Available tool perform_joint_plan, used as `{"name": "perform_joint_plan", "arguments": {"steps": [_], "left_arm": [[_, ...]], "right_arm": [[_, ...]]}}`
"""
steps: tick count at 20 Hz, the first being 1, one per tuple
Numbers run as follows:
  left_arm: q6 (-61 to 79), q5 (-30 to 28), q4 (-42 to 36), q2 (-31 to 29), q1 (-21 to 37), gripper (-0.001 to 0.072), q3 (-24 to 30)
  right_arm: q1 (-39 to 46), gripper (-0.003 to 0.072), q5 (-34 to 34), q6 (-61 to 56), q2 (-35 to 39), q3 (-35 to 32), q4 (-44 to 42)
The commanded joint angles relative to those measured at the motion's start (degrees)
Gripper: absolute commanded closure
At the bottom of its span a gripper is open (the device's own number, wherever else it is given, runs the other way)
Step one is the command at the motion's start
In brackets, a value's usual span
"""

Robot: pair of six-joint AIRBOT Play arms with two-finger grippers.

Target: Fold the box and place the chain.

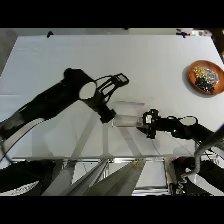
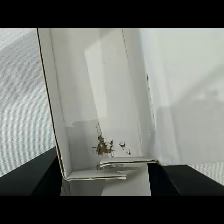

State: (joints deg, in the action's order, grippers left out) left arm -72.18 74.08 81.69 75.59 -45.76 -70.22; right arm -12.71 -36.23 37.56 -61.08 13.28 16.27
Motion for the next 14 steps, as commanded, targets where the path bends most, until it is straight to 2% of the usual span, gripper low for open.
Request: {"name": "perform_joint_plan", "arguments": {"steps": [1, 3, 6, 7, 10, 14], "left_arm": [[42.56, -1.81, -0.24, -11.06, 3.34, 0.0007, 8.66], [56.35, -7.45, -3.74, -16.76, 7.56, 0.0006, 16.26], [68.04, -7.5, -18.69, -17.44, 14.97, 0.0004, 23.45], [68.15, -7.43, -23.12, -15.78, 16.85, 0.0004, 24.37], [69.11, -7.98, -30.05, -8.28, 19.61, 0.0003, 24.37], [72.15, -10.78, -30.88, 1.6, 19.23, 0.0002, 23.85]], "right_arm": [[-0.02, 0.0284, -0.04, -0.02, 0.0, 0.0, 0.0], [-0.02, 0.0284, -0.04, -0.02, 0.0, 0.0, 0.0], [-0.02, 0.0284, -0.04, -0.02, 0.0, 0.0, 0.0], [-0.02, 0.0284, -0.02, -0.02, 0.0, 0.0, 0.0], [-0.02, 0.0284, -0.02, -0.02, 0.0, 0.0, 0.0], [-0.02, 0.0284, -0.02, 0.0, 0.0, 0.0, 0.0]]}}
